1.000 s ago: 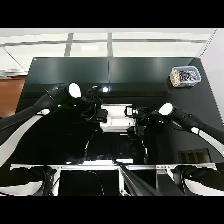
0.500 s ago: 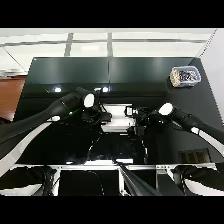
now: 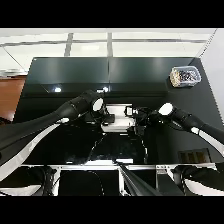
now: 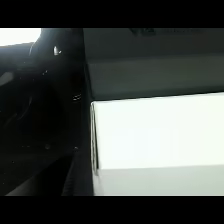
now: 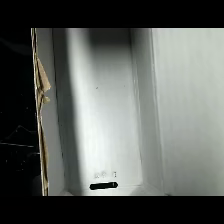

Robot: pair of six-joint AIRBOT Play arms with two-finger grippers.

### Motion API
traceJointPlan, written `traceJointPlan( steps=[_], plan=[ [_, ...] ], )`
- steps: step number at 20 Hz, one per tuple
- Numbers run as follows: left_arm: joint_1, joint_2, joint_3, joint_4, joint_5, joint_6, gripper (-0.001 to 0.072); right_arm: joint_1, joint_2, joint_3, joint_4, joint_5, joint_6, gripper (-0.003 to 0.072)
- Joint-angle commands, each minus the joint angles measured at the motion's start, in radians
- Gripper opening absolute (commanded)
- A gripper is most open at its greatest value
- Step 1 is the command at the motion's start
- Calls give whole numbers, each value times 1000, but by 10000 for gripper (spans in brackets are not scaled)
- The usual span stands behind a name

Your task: Fold the box and place the chain.

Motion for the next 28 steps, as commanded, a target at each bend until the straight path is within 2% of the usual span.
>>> traceJointPlan(
  steps=[1, 2, 3, 4, 5, 6, 9, 11, 12, 15, 18, 19, 20, 21, 28],
  plan=[
    [-4, -7, 11, 7, -16, -7, 295, 0, -1, -1, 0, 0, 0, 244],
    [-4, -7, 11, 7, -16, -7, 275, 0, -1, -1, 0, 0, 0, 244],
    [-4, -7, 11, 7, -16, -7, 226, 1, -1, -1, 0, 0, 0, 244],
    [-4, -7, 11, 7, -14, -6, 83, 0, -1, -1, 0, 0, 0, 244],
    [-4, -7, 11, 7, -10, -6, 37, 0, -1, -1, 0, 0, 0, 244],
    [-4, -7, 11, 7, -7, -7, 27, 1, -1, -1, 0, 0, 0, 244],
    [-3, -7, 11, 7, -7, -7, 34, 1, -1, -1, 0, 0, 0, 244],
    [-3, -7, 11, 7, -8, -7, 296, 1, -1, -1, 0, 0, 0, 244],
    [-2, -7, 11, 7, -8, -7, 339, 1, -1, -1, 0, 0, 0, 244],
    [2, -7, 11, 6, 5, -2, 341, 1, -1, -1, 0, 0, 0, 244],
    [2, -7, 11, 6, 9, 16, 340, 1, -1, -1, 0, 0, 0, 244],
    [2, -7, 11, 6, 11, 16, 320, 1, -1, -1, 1, 0, 0, 244],
    [2, -7, 11, 6, 14, 16, 157, 0, -1, -1, 0, 0, 0, 244],
    [2, -7, 11, 6, 21, 16, 26, 1, -1, -1, 0, 0, 0, 244],
    [2, -7, 11, -1, 27, 16, 27, 1, -1, -1, 1, 0, 0, 244]
  ],
)
